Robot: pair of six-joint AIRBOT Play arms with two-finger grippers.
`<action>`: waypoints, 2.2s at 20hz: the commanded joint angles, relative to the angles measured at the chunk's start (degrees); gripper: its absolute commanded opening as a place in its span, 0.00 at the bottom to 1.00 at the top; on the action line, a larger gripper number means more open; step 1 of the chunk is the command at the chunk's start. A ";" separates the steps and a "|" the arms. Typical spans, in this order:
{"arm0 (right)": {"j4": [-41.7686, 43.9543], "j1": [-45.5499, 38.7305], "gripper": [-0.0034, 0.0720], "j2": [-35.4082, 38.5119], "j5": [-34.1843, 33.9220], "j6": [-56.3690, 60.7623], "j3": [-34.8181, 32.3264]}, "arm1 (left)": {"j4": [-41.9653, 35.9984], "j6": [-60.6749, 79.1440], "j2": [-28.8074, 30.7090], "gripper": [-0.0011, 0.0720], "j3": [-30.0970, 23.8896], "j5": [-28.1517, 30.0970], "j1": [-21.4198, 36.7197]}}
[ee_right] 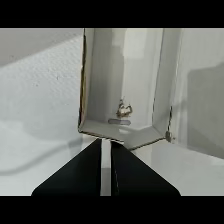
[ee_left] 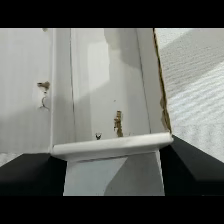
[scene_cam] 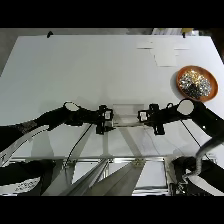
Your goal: Fold the box and place the chain.
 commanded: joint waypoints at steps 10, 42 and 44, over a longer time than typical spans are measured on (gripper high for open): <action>-1.57 -3.96 0.37 2.23 4.83 2.32 -0.17 | 0.00 0.00 0.04 0.11 0.00 -0.02 0.00; 17.20 -4.94 0.21 -2.32 -3.41 -8.57 -3.76 | 0.00 0.00 0.04 0.11 0.00 0.00 0.00; 17.75 -4.94 0.34 -2.32 -4.28 -8.55 -3.76 | 0.00 -0.02 0.04 0.11 0.00 -0.02 0.00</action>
